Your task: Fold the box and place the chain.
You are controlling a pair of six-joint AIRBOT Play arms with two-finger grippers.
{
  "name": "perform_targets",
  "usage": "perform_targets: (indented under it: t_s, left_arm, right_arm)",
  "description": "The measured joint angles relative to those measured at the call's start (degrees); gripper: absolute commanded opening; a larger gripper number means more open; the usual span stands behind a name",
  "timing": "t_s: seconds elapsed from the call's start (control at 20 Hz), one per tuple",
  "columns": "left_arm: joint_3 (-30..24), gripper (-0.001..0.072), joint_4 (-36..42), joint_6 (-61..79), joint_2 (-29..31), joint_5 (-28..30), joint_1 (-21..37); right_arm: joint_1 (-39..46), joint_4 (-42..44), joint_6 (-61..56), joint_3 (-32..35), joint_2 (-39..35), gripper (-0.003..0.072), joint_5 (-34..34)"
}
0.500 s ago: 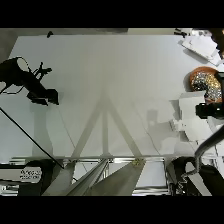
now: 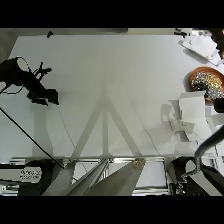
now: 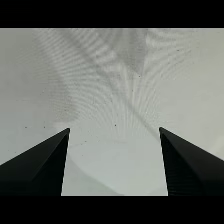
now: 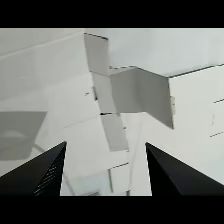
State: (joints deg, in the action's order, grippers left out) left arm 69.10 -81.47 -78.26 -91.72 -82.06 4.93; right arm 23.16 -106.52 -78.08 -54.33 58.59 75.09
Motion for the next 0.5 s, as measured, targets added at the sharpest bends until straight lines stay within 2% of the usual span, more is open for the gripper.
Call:
perform_targets:
  t_s: [0.25, 0.5]
  left_arm:
    - [0.0, 0.0599, 0.0, -0.02, 0.0, -0.02, 0.0]
    - [0.0, 0.0599, 0.0, 0.0, 0.0, -0.02, 0.0]
  right_arm:
    - [4.72, -7.21, 2.82, -2.95, 10.32, 0.0559, -3.37]
    - [9.6, -8.59, 6.05, -4.55, 17.22, 0.055, -7.96]
